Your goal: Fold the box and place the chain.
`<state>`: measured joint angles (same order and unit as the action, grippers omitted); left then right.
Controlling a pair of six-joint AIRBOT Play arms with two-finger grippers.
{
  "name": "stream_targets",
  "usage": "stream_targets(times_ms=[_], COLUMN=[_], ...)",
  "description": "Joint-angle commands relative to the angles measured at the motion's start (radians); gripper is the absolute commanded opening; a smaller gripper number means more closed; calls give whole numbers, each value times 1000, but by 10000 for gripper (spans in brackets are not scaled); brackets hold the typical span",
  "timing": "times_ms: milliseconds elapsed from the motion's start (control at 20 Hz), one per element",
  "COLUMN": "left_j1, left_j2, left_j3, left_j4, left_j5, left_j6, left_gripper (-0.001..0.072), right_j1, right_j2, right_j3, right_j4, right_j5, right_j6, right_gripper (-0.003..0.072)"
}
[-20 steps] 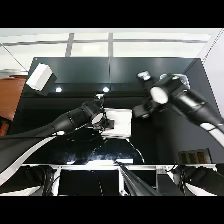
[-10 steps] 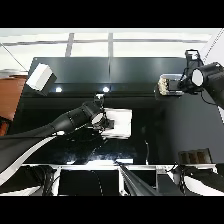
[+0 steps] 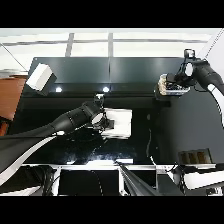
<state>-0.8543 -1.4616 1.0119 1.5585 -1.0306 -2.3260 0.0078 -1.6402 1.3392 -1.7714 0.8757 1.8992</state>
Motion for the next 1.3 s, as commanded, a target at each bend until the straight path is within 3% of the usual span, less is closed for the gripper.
stream_targets(times_ms=[0,300,350,450,500,800,1250], left_j1=[0,0,0,0,0,0,0], left_j2=[0,0,0,0,0,0,0], left_j3=[0,0,0,0,0,0,0], left_j4=[0,-4,-4,-4,-4,-4,-5], left_j5=[0,0,-1,-3,-3,-2,-2], left_j6=[0,0,0,0,0,0,0], left_gripper=[30,30,30,30,30,30,30], right_j1=[-9,-18,-18,-18,-18,-18,-18], right_j2=[-65,-110,-110,-110,-110,-76,200], right_j3=[33,33,34,55,76,227,233], right_j4=[7,17,26,32,32,25,51], right_j5=[-24,-58,-65,-45,-22,154,241], right_j6=[0,0,0,-1,-6,-117,-262], right_gripper=[524,505,296,119,69,29,27])
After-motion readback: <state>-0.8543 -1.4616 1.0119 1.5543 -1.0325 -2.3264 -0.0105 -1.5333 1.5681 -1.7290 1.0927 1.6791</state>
